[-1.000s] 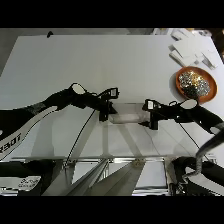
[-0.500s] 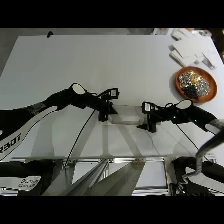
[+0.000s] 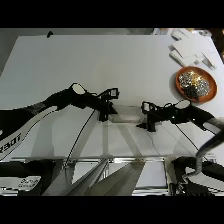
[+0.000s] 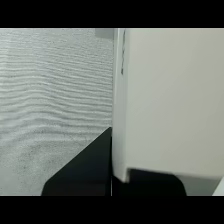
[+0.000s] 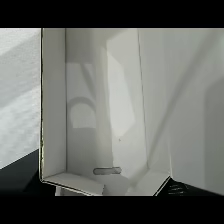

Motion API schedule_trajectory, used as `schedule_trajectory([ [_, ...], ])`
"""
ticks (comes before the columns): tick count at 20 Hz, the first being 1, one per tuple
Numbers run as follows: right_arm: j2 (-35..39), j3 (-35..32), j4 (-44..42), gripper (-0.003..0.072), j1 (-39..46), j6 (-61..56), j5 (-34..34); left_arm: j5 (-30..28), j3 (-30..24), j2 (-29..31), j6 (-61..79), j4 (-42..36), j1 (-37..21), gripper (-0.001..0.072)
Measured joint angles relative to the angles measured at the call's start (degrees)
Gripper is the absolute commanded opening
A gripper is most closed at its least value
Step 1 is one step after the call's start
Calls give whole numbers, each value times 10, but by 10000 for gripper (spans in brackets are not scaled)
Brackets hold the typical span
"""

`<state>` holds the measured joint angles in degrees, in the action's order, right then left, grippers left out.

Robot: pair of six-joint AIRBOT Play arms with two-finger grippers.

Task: Fold the box and place the chain.

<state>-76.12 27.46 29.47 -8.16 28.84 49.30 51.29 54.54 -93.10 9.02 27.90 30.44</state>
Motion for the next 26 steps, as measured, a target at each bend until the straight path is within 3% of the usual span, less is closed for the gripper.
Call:
schedule_trajectory([
  [2, -4, 0, 0, 395, 0, 2, -2, 0, 0, 0, 0, 0, 0, 14],
  [26, -10, 0, 2, 396, 0, 2, -17, 0, 0, 0, 0, 0, 0, 14],
])
